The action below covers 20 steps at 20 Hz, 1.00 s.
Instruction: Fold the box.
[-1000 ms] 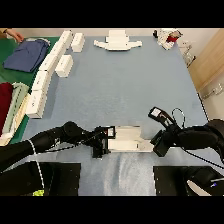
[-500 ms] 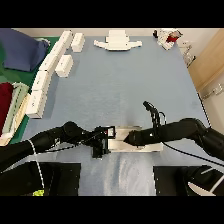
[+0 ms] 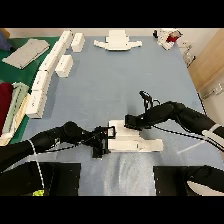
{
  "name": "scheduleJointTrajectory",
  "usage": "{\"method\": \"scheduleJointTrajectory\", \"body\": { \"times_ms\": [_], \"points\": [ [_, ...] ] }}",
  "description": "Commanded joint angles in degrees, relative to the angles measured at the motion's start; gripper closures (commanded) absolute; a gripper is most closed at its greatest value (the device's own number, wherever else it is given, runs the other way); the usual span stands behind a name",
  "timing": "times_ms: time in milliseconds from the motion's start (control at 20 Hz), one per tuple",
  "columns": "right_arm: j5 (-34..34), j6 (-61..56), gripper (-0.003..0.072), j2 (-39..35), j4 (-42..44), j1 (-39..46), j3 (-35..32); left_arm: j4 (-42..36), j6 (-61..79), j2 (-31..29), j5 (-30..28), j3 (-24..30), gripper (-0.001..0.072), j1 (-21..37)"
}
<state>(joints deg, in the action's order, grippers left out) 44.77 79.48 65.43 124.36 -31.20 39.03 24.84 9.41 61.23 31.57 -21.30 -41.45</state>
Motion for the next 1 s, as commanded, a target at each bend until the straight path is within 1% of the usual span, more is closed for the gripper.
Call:
{"method": "scheduleJointTrajectory", "body": {
  "times_ms": [0, 300, 450, 600, 750, 850, 950],
  "points": [
    [0.7, 0.6, 0.053, 4.4, -1.0, 0.4, 0.5, 0.0, 0.0, 0.0, 0.0, -0.1, 0.0245, 0.0],
    [0.8, 1.6, 0.053, 4.4, -1.2, 0.4, 0.6, 0.0, 0.0, 0.0, 0.0, -0.1, 0.0245, 0.0],
    [3.0, 3.9, 0.053, 2.6, -1.5, 0.5, 1.8, 0.0, 0.0, 0.0, 0.0, -0.1, 0.0245, 0.0],
    [8.6, 6.6, 0.053, -2.1, -6.6, 0.5, 4.1, 0.0, 0.0, 0.0, 0.0, -0.1, 0.0245, 0.0],
    [12.9, 10.9, 0.053, -9.3, -11.8, 0.5, 4.9, 0.0, 0.0, 0.0, 0.0, -0.1, 0.0245, 0.0],
    [14.3, 16.5, 0.0529, -14.3, -11.8, 0.5, 4.8, 0.0, 0.0, 0.0, 0.0, -0.1, 0.0245, 0.0],
    [17.2, 27.0, 0.0526, -18.5, -10.2, 0.5, 4.0, 0.0, 0.0, 0.0, 0.0, -0.1, 0.0245, 0.0]
  ]
}}
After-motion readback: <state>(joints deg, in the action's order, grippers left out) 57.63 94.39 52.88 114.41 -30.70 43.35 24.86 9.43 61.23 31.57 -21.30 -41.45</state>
